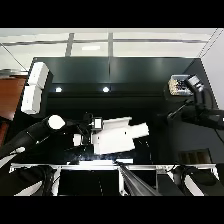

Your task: Fold the box and place the chain.

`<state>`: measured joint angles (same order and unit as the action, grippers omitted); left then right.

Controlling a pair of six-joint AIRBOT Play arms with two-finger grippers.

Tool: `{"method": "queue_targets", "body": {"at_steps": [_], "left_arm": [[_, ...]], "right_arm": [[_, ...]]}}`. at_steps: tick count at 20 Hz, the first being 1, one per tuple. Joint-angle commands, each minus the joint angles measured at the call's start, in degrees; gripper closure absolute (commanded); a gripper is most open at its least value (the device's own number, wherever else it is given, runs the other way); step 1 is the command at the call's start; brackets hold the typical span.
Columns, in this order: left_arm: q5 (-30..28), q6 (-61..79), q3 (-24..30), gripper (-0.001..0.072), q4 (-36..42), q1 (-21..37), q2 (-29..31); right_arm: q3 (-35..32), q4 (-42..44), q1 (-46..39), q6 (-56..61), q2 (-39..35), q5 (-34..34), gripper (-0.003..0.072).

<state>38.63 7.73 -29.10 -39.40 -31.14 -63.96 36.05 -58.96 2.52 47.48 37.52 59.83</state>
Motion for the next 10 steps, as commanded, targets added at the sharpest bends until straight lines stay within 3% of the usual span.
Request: {"method": "queue_targets", "body": {"at_steps": [1, 10], "left_arm": [[2.0, 5.8, -1.1, 0.0679, 0.4, 0.1, -1.6], [0.6, 7.1, -1.1, 0.0678, 1.1, 0.1, -7.1]], "right_arm": [[-3.4, 4.5, 3.0, -9.1, 0.5, -0.7, -0.0003], [-9.2, 4.5, 16.5, -18.0, 2.9, -9.7, -0.0003]]}}
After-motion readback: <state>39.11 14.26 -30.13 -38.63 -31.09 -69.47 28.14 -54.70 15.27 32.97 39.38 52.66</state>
